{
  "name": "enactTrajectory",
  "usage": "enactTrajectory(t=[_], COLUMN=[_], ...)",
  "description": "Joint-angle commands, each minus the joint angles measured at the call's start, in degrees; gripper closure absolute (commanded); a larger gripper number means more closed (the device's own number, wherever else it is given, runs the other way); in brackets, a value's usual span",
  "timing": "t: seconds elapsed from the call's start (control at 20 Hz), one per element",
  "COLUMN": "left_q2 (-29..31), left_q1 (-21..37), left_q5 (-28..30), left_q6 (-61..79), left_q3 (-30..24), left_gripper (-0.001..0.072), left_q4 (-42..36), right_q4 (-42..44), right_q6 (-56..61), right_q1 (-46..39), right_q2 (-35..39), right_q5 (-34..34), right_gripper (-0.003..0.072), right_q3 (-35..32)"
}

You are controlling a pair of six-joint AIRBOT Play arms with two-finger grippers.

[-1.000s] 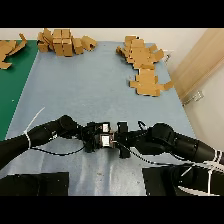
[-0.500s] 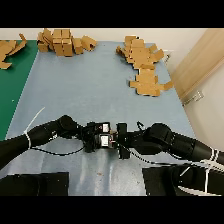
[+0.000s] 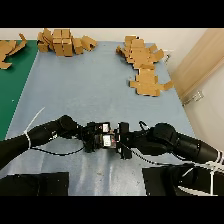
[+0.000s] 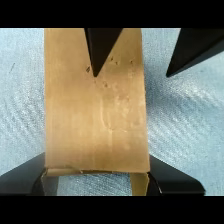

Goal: Fold the box.

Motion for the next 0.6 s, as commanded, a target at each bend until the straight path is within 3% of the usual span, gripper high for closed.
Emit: enactTrajectory(t=[0.0,0.15,0.25,0.45,0.55], left_q2=[-0.04,-0.04,-0.04,-0.04,-0.04], left_q1=[0.02,0.02,0.02,0.02,0.02], left_q5=[0.00,0.00,0.00,0.00,0.00], left_q6=[-0.02,-0.02,-0.02,0.00,-0.02], left_q3=[0.04,0.04,0.04,0.04,0.04], left_gripper=[0.0242,0.0243,0.0242,0.0242,0.0242], left_q4=[0.00,0.00,0.00,0.00,0.00], right_q4=[-1.70,-4.39,-4.42,-3.10,6.23], right_q6=[4.26,17.51,29.16,61.05,69.66], right_q1=[-0.13,-0.13,-0.13,-1.20,-2.67], right_q2=[3.69,6.75,9.29,14.80,16.81], right_q5=[-2.69,-10.80,-18.38,-25.59,-24.37], right_gripper=[0.0268,0.0294,0.0680,0.0684,0.0685], right_q3=[0.07,0.07,0.04,-3.41,-8.35])
